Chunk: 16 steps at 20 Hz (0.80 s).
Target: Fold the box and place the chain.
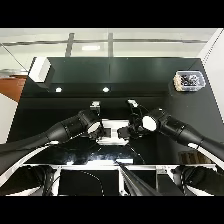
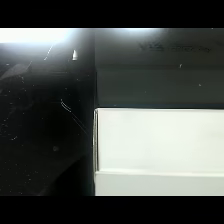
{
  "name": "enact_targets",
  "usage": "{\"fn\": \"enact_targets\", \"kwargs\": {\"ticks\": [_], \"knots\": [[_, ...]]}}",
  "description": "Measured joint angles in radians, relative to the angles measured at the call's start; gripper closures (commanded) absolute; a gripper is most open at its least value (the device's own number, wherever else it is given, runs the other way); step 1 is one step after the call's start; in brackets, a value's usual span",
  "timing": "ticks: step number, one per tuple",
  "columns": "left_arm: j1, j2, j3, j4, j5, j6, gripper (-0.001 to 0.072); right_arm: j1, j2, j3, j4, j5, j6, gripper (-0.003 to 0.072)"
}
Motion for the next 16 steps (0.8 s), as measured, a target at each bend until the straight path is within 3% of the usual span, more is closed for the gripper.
{"fn": "enact_targets", "kwargs": {"ticks": [12,13,16], "knots": [[0.0,0.0,0.0,0.001,0.0,0.001,0.0682,0.074,-0.105,0.084,-0.125,0.066,0.196,0.0391],[0.0,0.0,0.0,0.001,0.001,0.001,0.0682,0.079,-0.113,0.092,-0.138,0.074,0.22,0.045],[0.0,0.0,0.0,0.002,0.001,0.001,0.0682,0.089,-0.137,0.104,-0.16,0.085,0.271,0.0449]]}}
